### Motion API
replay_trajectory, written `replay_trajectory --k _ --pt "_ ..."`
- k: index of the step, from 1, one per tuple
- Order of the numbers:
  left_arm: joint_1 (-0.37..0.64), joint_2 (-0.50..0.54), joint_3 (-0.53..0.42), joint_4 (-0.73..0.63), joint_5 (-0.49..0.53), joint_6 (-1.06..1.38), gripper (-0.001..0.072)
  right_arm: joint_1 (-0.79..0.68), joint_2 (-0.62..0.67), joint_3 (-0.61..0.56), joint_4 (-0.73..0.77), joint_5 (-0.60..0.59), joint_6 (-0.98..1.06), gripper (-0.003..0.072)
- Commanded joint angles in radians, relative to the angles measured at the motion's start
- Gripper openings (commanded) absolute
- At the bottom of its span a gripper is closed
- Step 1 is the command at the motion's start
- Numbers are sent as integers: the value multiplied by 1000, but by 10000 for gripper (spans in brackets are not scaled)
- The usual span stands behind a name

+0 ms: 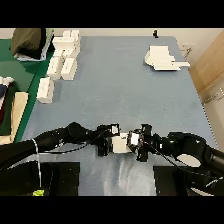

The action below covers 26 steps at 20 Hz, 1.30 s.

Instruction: Fold the box.

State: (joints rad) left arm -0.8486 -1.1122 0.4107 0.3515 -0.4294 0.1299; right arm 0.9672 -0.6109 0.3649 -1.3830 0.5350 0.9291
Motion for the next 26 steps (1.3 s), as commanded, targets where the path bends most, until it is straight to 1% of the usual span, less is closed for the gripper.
replay_trajectory --k 1,2,3,7,9,12,16,19,26 --pt "0 0 0 1 0 0 465 1 6 0 38 38 -79 419" --pt "0 0 0 1 0 0 465 1 -5 0 49 47 -88 486" --pt "0 0 0 1 0 0 465 1 -21 0 48 54 -100 526" --pt "0 0 0 1 0 0 465 1 -88 0 44 56 -140 527" --pt "0 0 0 1 0 0 465 1 -99 0 36 57 -159 527" --pt "0 0 0 1 0 0 465 1 -98 0 22 57 -175 526" --pt "0 0 0 1 0 0 465 1 -99 0 -40 43 -190 527" --pt "0 0 0 1 0 0 465 1 -98 0 -88 11 -190 525" --pt "0 0 0 1 0 0 465 1 -74 10 -95 -6 -190 525"
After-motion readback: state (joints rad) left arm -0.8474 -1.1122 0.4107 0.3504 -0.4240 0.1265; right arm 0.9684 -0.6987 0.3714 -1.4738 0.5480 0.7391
